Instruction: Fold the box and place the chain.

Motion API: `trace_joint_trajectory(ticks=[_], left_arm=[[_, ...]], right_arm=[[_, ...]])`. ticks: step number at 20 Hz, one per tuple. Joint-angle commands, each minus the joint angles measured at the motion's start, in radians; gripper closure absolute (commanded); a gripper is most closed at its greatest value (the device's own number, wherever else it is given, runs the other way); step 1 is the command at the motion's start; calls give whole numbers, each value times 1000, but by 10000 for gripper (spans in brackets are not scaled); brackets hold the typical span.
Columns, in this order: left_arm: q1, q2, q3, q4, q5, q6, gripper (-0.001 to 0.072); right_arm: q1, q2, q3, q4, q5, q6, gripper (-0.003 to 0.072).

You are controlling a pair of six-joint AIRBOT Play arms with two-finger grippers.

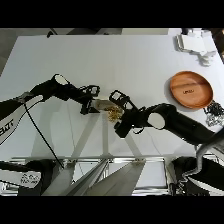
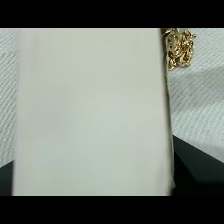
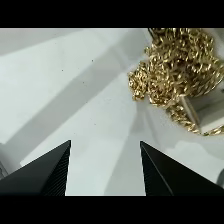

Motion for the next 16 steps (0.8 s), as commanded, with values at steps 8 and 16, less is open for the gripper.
trace_joint_trajectory(ticks=[8,16], left_arm=[[0,0,0,0,0,0,277],[0,0,0,0,0,0,277]], right_arm=[[37,-195,15,-107,-216,513,194],[37,-262,30,-148,-287,547,430]])
